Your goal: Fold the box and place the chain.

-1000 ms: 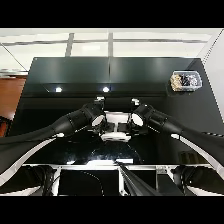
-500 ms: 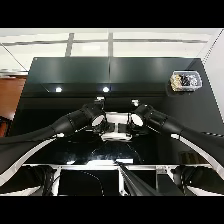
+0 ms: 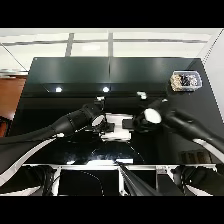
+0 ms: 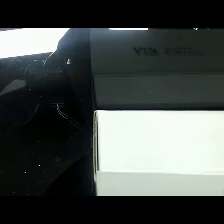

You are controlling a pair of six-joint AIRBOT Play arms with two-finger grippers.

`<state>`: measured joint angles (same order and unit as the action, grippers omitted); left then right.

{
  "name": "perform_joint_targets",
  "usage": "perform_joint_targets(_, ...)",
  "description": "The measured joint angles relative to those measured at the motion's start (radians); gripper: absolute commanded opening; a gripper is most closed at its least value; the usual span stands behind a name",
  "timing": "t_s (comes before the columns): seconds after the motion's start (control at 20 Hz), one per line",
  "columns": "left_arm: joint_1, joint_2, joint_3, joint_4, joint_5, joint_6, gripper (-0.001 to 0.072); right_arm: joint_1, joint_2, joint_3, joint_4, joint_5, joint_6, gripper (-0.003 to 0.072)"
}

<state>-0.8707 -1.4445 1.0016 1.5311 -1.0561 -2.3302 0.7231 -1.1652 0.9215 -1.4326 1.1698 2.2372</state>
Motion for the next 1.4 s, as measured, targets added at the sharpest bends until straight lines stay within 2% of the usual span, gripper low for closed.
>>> perform_joint_targets(0.2, 0.000, 0.000, 0.000, -0.003, -0.001, 0.000, 0.0030, -0.104, 0.202, 0.000, 0.000, 0.047, -0.121, 0.0328)
perform_joint_targets(0.35, 0.000, 0.000, 0.000, -0.005, -0.002, 0.000, 0.0031, -0.225, 0.294, -0.005, -0.157, 0.060, -0.198, 0.0329)
perform_joint_targets(0.4, 0.000, 0.000, 0.000, -0.006, -0.002, 0.000, 0.0031, -0.267, 0.308, -0.013, -0.225, 0.048, -0.221, 0.0381)
perform_joint_targets(0.45, 0.000, 0.000, 0.000, -0.006, -0.002, 0.000, 0.0031, -0.314, 0.314, -0.026, -0.288, 0.019, -0.238, 0.0718)
perform_joint_targets(0.55, 0.000, 0.000, 0.000, -0.006, -0.002, 0.000, 0.0030, -0.428, 0.298, -0.051, -0.372, -0.074, -0.266, 0.0713)
perform_joint_targets(0.7, 0.000, 0.000, 0.000, -0.006, -0.002, 0.000, 0.0030, -0.612, 0.199, -0.039, -0.347, -0.226, -0.278, 0.0712)
perform_joint_targets(0.85, 0.000, 0.000, 0.000, -0.006, -0.002, 0.000, 0.0031, -0.782, 0.017, 0.081, -0.195, -0.301, -0.283, 0.0711)
perform_joint_targets(1.0, 0.000, 0.000, 0.000, -0.006, -0.002, 0.000, 0.0031, -0.895, -0.200, 0.278, -0.048, -0.275, -0.263, 0.0686)
perform_joint_targets(1.15, 0.000, 0.000, 0.000, -0.006, -0.002, 0.000, 0.0031, -0.944, -0.383, 0.468, 0.035, -0.212, -0.180, 0.0671)
perform_joint_targets(1.4, 0.000, 0.000, 0.000, -0.006, -0.002, 0.000, 0.0031, -0.965, -0.562, 0.647, 0.103, -0.164, -0.086, 0.0670)
